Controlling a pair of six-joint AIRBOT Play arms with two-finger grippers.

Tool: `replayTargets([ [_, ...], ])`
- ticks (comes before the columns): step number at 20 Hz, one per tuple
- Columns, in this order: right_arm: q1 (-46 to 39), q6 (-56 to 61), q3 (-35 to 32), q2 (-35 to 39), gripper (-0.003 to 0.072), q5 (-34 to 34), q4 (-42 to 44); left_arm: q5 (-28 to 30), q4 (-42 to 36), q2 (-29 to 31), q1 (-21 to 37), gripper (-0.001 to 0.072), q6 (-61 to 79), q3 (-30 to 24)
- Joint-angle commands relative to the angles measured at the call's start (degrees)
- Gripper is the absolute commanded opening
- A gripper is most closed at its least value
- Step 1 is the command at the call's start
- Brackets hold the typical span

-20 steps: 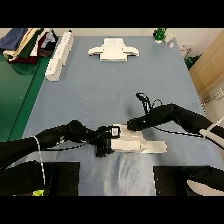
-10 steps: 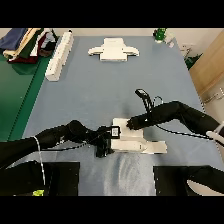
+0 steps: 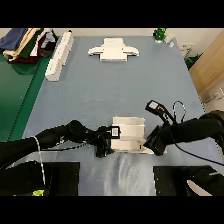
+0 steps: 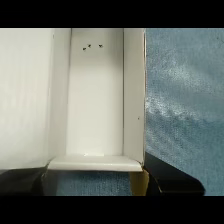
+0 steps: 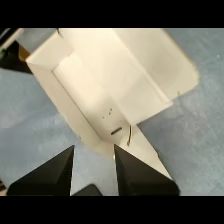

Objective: Fold the box.

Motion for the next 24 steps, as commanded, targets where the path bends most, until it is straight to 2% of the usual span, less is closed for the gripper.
replayTargets([
  [1, 0.0, -4.6, -3.0, 4.3, 0.0381, -5.9, -7.4, 0.0, 0.0, 0.0, 0.0, 0.0519, 0.0, 0.0],
  [2, 0.0, -6.6, -3.3, 3.9, 0.0385, -5.2, -9.3, 0.0, 0.0, 0.0, 0.0, 0.0519, 0.0, 0.0],
  [3, 0.0, -10.4, -3.3, 3.1, 0.0456, -4.0, -10.6, 0.0, 0.0, 0.0, 0.0, 0.052, 0.0, 0.0],
  [5, 0.4, -19.1, -3.9, 0.9, 0.0475, 0.3, -11.5, 0.0, 0.0, 0.0, 0.0, 0.0519, 0.0, 0.0],
  [6, 1.2, -22.9, -4.7, -0.6, 0.0593, 3.1, -11.5, 0.0, 0.0, 0.0, 0.0, 0.052, 0.0, 0.0],
  [11, 4.3, -28.3, -6.3, -6.9, 0.06, 10.5, -11.4, 0.0, 0.0, 0.0, 0.0, 0.052, 0.0, 0.0],
  [13, 5.7, -30.4, -6.3, -6.8, 0.0573, 12.3, -10.0, 0.0, 0.0, 0.0, 0.0, 0.0519, 0.0, 0.0],
  [18, 8.6, -30.9, -6.3, -6.8, 0.0206, 13.3, -8.3, 0.0, 0.0, 0.0, 0.0, 0.0519, 0.0, 0.0],
  [19, 9.0, -30.9, -6.4, -6.9, 0.0198, 14.8, -8.3, 0.0, 0.0, 0.0, 0.0, 0.0519, 0.0, 0.0],
  [21, 10.3, -31.0, -6.3, -7.3, 0.0135, 18.4, -8.2, 0.0, 0.0, 0.0, 0.0, 0.0519, 0.0, 0.0],
  [23, 11.4, -30.9, -6.3, -8.3, 0.0141, 19.0, -7.6, 0.0, 0.0, 0.0, 0.0, 0.0519, 0.0, 0.0],
  [24, 11.4, -30.9, -6.3, -8.9, 0.0182, 18.9, -6.6, 0.0, 0.0, 0.0, 0.0, 0.0519, 0.0, 0.0],
])
